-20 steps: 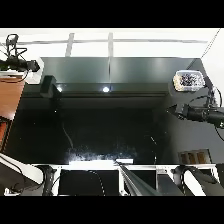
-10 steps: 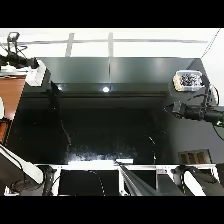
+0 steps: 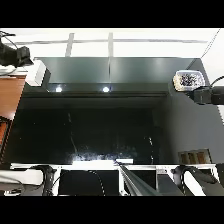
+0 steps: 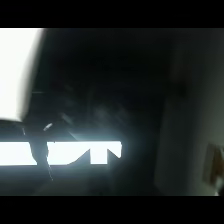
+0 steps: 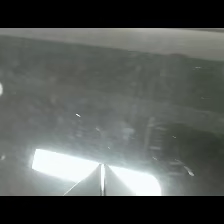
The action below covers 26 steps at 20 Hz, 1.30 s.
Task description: Fold the box and place the chain.
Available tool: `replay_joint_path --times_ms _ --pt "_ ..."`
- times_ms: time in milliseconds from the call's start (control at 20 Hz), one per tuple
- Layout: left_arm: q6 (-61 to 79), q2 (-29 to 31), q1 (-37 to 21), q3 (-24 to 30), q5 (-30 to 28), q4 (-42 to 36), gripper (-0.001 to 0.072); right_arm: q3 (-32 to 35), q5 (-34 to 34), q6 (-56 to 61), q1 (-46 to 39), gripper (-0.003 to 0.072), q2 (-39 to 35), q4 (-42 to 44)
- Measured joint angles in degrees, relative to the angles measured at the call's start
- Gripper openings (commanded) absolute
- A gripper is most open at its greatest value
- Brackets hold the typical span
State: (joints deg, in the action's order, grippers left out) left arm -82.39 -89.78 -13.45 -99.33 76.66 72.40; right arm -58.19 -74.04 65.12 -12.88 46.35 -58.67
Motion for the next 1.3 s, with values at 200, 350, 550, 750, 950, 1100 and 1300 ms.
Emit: replay_joint_path --times_ms 200,350,550,750,950,1100,1300 --pt "2.6 20.6 8.5 25.9 -12.5 -1.0 0.0027 1.8 4.0 -3.9 0.0 0.0013 -3.0 -0.6" --pt "5.7 35.3 15.1 46.2 -24.6 -1.3 0.0028 10.3 15.2 -8.9 0.0 0.0014 -5.6 1.8" --pt "9.2 48.4 20.1 65.1 -37.9 -1.4 0.0027 22.4 31.6 -12.0 0.0 0.0015 -6.7 3.3" --pt "10.5 52.8 21.4 71.4 -43.5 -1.4 0.0027 26.9 37.9 -13.0 0.0 0.0015 -7.1 2.5" --pt "10.9 54.0 21.8 73.1 -45.7 -1.7 0.0027 28.2 39.4 -13.4 0.0 0.0015 -7.2 1.8" --pt "10.9 54.2 21.9 73.5 -46.1 -1.7 0.0027 28.5 39.8 -13.5 0.0 0.0015 -7.2 1.7" --pt "11.0 54.3 21.9 73.7 -46.6 -1.7 0.0027 28.6 40.1 -13.5 0.0 0.0015 -7.2 1.7"
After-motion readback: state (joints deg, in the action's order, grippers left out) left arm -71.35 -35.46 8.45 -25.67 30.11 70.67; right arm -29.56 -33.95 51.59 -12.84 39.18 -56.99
